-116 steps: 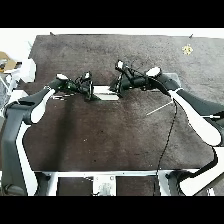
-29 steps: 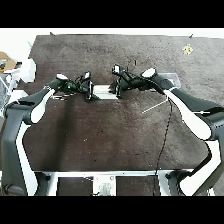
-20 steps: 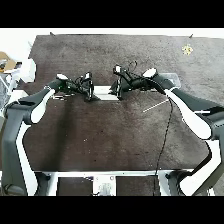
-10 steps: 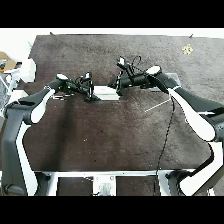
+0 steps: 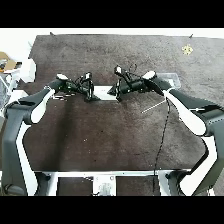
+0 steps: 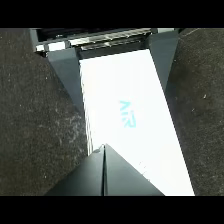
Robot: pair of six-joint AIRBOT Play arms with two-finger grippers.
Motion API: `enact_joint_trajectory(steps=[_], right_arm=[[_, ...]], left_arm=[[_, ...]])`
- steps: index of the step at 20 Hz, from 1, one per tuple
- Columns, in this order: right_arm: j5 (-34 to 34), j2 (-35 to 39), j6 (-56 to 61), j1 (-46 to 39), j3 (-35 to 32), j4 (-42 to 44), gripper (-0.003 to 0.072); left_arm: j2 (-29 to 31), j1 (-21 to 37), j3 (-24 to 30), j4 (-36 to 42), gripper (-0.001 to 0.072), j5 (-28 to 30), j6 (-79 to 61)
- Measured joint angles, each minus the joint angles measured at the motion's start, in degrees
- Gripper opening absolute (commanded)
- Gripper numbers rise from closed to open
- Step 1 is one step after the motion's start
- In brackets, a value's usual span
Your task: Fold the box and place the chain.
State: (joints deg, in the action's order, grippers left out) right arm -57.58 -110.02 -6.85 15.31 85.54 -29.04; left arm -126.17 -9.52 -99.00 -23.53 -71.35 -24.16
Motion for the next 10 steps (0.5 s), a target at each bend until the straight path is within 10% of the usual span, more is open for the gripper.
enact_joint_trajectory(steps=[10], right_arm=[[4.1, 8.2, 0.7, -0.2, 0.2, 4.2, 0.0001]], left_arm=[[0.0, 0.1, 0.0, 0.1, 0.0358, 0.0, 0.2]])
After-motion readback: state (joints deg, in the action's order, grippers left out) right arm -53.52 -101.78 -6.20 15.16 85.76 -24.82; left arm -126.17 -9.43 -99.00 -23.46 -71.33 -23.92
